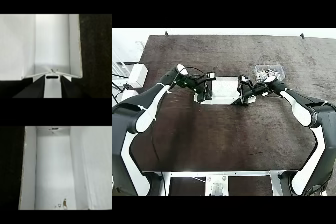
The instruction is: Fold the box and place the chain.
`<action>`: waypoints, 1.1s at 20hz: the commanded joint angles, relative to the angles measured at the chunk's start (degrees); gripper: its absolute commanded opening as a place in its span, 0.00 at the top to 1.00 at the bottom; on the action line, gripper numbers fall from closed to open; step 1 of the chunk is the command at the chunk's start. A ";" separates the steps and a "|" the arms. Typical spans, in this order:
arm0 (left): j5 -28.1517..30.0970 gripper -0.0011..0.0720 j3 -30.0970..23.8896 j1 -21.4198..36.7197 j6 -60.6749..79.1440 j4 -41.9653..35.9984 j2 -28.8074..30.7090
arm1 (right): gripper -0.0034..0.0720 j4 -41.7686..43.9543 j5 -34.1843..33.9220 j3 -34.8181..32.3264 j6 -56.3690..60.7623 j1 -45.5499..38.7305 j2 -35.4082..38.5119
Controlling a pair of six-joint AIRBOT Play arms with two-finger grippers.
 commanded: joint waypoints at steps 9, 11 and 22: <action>0.37 0.32 -1.36 -0.04 2.36 -5.95 -0.42 | 0.22 0.02 0.00 0.02 0.00 -0.04 0.00; 0.31 0.31 -1.36 -0.04 2.36 -6.36 -0.39 | 0.22 0.02 0.00 0.02 0.00 -0.04 0.00; 0.81 0.03 -1.36 -0.04 2.27 -6.47 -0.39 | 0.22 0.02 0.00 0.02 0.00 -0.04 0.00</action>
